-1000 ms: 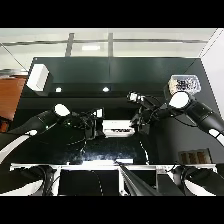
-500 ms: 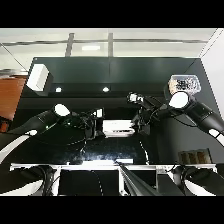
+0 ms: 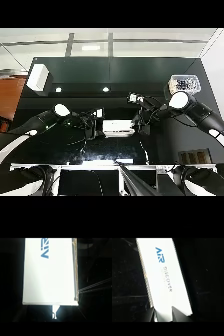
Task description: Fold the box and place the chain.
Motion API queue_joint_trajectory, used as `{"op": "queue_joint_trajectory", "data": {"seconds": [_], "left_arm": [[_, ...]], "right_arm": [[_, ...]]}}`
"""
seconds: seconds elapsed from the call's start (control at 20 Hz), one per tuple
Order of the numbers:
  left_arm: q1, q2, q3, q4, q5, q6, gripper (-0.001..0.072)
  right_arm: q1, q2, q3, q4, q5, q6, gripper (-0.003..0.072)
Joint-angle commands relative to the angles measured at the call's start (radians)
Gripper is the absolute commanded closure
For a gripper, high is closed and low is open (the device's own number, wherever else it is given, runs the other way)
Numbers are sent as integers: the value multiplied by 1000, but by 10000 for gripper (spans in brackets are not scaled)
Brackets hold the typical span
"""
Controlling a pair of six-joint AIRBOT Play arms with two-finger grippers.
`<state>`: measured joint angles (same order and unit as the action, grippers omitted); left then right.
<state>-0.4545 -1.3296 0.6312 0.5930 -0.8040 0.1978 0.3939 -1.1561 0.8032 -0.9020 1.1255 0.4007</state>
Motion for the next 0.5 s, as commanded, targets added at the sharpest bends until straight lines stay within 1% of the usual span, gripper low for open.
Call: {"op": "queue_joint_trajectory", "data": {"seconds": [0.0, 0.45], "left_arm": [[0, 0, 0, 0, 0, 0, 223], [0, 0, 0, 0, 0, 0, 223]], "right_arm": [[1, 0, 0, 0, 0, 4, 425], [1, 0, -1, 0, 16, 11, 424]]}}
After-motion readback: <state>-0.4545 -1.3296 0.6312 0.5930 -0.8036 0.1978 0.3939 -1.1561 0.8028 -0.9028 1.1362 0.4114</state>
